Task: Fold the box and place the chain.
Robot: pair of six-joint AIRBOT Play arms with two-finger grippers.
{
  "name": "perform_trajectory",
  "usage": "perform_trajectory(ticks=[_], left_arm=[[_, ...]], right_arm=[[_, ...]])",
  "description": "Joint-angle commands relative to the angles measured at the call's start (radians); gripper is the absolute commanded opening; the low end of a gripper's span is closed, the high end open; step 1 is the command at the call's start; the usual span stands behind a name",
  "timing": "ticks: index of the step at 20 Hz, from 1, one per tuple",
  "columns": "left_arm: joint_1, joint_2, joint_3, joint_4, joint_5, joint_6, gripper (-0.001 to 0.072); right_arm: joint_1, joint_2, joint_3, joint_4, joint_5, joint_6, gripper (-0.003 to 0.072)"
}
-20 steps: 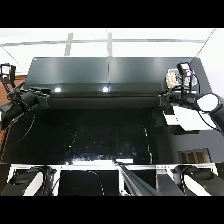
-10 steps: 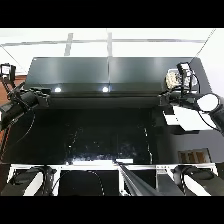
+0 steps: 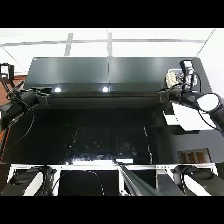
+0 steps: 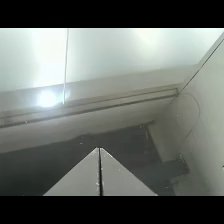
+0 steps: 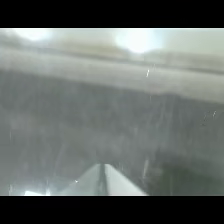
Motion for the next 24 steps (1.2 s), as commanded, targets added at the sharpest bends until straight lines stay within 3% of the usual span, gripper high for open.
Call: perform_trajectory(ticks=[1, 2, 3, 4, 6, 10, 12, 15, 18, 20, 24], left_arm=[[0.0, -0.001, -0.001, -0.035, 0.004, 0.0, 0.0036], [0.0, -0.007, 0.0, -0.036, 0.005, 0.0, 0.0205], [0.0, -0.015, 0.0, -0.035, 0.0, 0.0, 0.0616], [0.0, -0.024, 0.0, -0.035, -0.003, 0.0, 0.0701], [0.001, -0.034, 0.0, -0.017, -0.005, 0.0, 0.07], [0.001, -0.035, 0.0, -0.01, -0.005, 0.0, 0.07], [0.001, -0.035, 0.0, -0.01, -0.004, 0.0, 0.07], [0.001, -0.037, 0.0, -0.01, -0.004, 0.001, 0.07], [0.0, -0.041, 0.0, -0.01, -0.004, 0.0, 0.07], [0.0, -0.049, 0.0, -0.01, -0.004, 0.0, 0.07], [0.0, -0.061, 0.0, -0.011, -0.009, 0.0, 0.07]], right_arm=[[0.0, -0.009, 0.0, 0.038, -0.101, 0.0, 0.072], [-0.004, -0.011, 0.0, 0.038, -0.079, 0.0, 0.072], [-0.019, -0.016, 0.002, 0.035, -0.043, 0.0, 0.072], [-0.046, -0.021, 0.003, 0.016, -0.025, 0.002, 0.072], [-0.174, -0.03, 0.021, -0.081, -0.035, 0.043, 0.072], [-0.629, -0.132, 0.182, -0.254, 0.028, 0.138, 0.0719], [-0.815, -0.217, 0.293, -0.254, 0.133, 0.126, 0.0719], [-1.006, -0.385, 0.476, -0.249, 0.388, 0.1, 0.0719], [-1.094, -0.54, 0.615, -0.175, 0.623, -0.019, 0.0719], [-1.102, -0.62, 0.645, -0.079, 0.787, -0.203, 0.0719], [-1.045, -0.701, 0.645, -0.124, 0.83, -0.249, 0.0719]])
